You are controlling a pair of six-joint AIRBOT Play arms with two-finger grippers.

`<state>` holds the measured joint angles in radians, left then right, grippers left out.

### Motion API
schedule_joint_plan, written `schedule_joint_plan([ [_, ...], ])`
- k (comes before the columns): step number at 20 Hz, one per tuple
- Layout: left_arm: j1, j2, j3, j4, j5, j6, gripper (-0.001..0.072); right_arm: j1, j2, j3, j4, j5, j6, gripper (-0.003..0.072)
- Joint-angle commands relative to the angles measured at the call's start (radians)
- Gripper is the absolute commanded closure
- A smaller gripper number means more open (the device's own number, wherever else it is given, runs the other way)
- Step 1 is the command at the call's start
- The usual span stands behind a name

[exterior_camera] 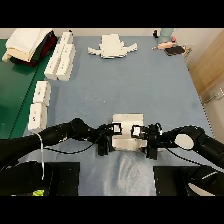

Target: Fold the box.

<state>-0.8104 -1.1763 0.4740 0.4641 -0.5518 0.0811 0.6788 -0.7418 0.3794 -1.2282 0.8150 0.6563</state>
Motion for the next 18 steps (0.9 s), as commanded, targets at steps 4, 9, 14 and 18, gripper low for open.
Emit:
schedule_joint_plan([
  [4, 0.000, 0.000, 0.000, 0.000, 0.000, 0.000, 0.0187, 0.001, 0.000, 0.000, 0.000, 0.005, -0.003, 0.0119],
  [9, 0.000, 0.000, 0.000, 0.000, 0.000, 0.000, 0.0188, 0.000, 0.018, 0.003, -0.158, 0.059, 0.234, 0.0683],
  [14, 0.000, 0.000, 0.000, 0.000, 0.000, 0.000, 0.0188, -0.020, 0.145, 0.056, -0.437, 0.283, 0.694, 0.0684],
  [18, 0.000, 0.000, 0.000, 0.000, 0.000, 0.000, 0.0188, -0.133, 0.238, 0.074, -0.646, 0.451, 1.246, 0.0684],
])
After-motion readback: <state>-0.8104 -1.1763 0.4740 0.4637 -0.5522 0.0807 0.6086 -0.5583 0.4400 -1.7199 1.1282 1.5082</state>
